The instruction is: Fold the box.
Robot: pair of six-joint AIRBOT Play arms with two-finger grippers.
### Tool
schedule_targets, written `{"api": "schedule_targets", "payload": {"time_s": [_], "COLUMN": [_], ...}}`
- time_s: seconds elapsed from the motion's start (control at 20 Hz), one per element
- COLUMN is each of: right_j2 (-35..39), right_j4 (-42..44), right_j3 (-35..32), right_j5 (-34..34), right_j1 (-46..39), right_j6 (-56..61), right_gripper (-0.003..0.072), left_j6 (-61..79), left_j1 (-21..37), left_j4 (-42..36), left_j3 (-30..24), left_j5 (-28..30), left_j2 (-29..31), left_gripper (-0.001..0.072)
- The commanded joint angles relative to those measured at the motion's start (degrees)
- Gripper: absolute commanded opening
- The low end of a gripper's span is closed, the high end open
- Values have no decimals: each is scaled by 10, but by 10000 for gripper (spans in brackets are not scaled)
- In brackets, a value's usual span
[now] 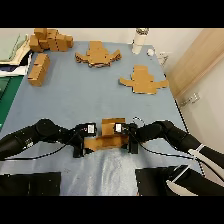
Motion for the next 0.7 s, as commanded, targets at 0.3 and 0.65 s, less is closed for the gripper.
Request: {"api": "schedule_targets", "payload": {"time_s": [0.3, 0.65], "right_j2": [0, 0], "right_j4": [0, 0], "right_j3": [0, 0], "right_j5": [0, 0], "right_j1": [0, 0], "right_j6": [0, 0], "right_gripper": [472, 472], "left_j6": [4, 24], "left_j1": [-21, -21], "left_j4": [-65, -84], "left_j3": [37, 37], "left_j5": [9, 2], "left_j2": [-77, -82], "left_gripper": [635, 223]}}
